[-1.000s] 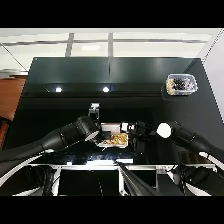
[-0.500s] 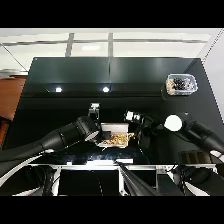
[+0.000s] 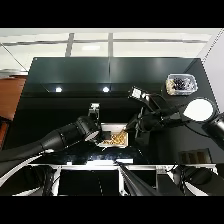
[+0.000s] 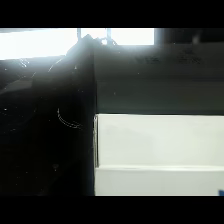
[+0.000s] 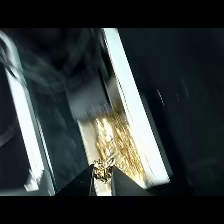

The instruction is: Fold the box and place the chain.

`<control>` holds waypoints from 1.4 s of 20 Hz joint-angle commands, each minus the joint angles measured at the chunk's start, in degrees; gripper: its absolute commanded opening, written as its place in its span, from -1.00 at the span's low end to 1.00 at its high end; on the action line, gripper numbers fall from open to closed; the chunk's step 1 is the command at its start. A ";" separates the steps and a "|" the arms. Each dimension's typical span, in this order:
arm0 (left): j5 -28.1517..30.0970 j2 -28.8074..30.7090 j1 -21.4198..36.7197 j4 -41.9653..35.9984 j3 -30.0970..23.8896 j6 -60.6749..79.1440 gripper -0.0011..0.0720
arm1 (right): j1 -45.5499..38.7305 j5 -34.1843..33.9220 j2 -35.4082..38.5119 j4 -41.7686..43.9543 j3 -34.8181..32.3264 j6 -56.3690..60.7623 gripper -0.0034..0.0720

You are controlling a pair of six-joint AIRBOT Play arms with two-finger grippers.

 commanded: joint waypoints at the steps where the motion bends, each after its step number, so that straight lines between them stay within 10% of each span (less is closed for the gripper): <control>1: 0.07 -0.04 0.02 0.04 0.00 0.04 -0.89 | 2.32 -3.65 -0.98 3.56 0.70 2.80 -0.85; 5: 0.07 -0.04 0.02 0.02 0.00 0.02 -0.89 | 4.31 -3.52 -4.22 3.56 0.70 4.33 -0.66; 7: 0.07 -0.04 0.02 0.02 0.00 0.02 -0.89 | 3.93 -3.10 -4.07 1.68 0.96 4.96 0.78; 18: 1.55 -0.04 2.23 0.17 0.07 -4.11 -0.91 | -18.97 6.40 4.28 -7.74 1.84 7.78 0.78; 28: 4.48 -0.09 4.00 3.04 0.90 -0.74 -0.81 | -19.76 5.20 4.28 -7.48 1.73 10.38 0.78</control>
